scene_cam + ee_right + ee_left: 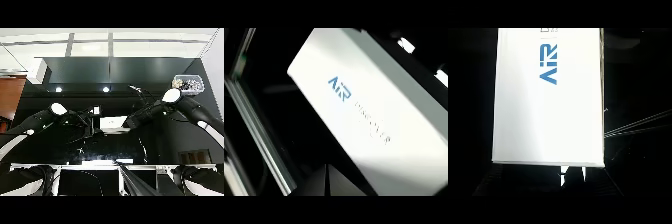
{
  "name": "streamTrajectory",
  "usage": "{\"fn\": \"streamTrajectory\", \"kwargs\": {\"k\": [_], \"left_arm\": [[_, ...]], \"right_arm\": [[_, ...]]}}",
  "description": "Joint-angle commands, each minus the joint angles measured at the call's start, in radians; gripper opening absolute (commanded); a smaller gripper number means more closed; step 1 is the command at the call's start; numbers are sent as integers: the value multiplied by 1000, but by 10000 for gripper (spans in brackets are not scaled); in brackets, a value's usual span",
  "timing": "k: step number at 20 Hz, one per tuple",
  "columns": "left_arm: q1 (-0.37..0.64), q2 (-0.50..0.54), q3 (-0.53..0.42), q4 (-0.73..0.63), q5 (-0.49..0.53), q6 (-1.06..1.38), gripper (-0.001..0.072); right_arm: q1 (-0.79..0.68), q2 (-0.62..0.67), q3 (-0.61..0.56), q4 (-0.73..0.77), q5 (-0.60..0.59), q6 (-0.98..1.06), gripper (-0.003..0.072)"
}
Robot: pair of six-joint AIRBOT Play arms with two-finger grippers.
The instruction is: Fold the box and place the chain.
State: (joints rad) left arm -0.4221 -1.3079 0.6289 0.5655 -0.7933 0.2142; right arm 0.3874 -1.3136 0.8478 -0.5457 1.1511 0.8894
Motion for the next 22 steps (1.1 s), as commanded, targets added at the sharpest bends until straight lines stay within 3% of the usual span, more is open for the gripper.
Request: {"fn": "streamTrajectory", "kwargs": {"k": [1,7,13,14,16,17,22], "left_arm": [[0,1,0,0,1,0,401],[0,1,0,0,0,0,407],[2,1,0,0,1,-1,410],[2,1,0,0,1,-1,445],[2,4,2,0,1,-4,653],[3,11,2,2,0,-10,709],[21,141,2,219,-40,-237,712]], "right_arm": [[-17,-99,-10,156,-35,35,9],[-18,-162,-10,103,-100,49,9],[-25,-128,-1,99,-48,48,8],[-35,-109,9,98,-13,48,8],[-78,-50,28,100,64,48,8],[-112,-7,31,98,97,48,8],[-341,206,31,-45,207,83,9]]}}
